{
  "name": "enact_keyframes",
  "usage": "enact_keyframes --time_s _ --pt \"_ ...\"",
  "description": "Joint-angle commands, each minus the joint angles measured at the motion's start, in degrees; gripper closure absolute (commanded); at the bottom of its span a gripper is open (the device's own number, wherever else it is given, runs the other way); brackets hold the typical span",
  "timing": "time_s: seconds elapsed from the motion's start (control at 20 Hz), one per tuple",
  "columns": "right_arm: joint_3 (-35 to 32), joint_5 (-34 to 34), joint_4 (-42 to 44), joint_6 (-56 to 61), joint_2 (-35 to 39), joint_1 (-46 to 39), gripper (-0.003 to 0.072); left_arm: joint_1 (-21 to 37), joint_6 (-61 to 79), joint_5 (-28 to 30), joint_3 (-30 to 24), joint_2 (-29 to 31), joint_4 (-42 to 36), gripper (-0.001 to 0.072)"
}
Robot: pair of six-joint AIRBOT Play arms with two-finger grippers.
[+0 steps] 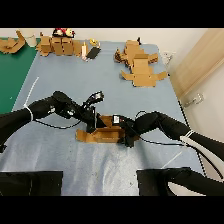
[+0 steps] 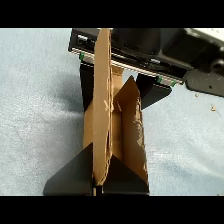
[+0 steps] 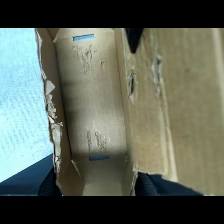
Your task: Fold the box.
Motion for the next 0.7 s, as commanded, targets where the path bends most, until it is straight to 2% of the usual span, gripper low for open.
enact_keyframes --time_s 0.0,0.25,0.3,0.35,0.4,0.55,0.65 --pt "0.0 -0.1 0.1 0.1 0.0 0.1 0.0177 0.0 0.0 -0.1 0.0 0.0 -0.1 0.0698" --pt "0.0 -0.1 0.1 0.1 0.0 0.1 0.0177 0.0 -0.6 -0.7 0.0 0.0 -0.1 0.0696" --pt "0.0 -0.1 0.1 0.1 0.0 0.1 0.0177 0.0 -0.6 -0.7 0.0 0.0 -0.1 0.0547" --pt "0.0 -0.1 0.0 0.1 0.0 0.1 0.0177 0.0 -0.9 -0.3 0.0 0.0 -0.1 0.0225" --pt "0.0 -0.1 0.0 0.1 0.0 0.1 0.0177 0.1 -3.5 0.3 0.2 0.0 0.0 0.0079" --pt "0.0 -0.1 0.0 0.1 0.0 0.1 0.0177 1.5 -10.8 -1.0 1.1 0.7 2.2 0.0074" --pt "0.0 -0.1 0.0 0.1 0.0 0.1 0.0176 3.2 -16.5 -1.9 1.3 2.8 8.1 0.0014"
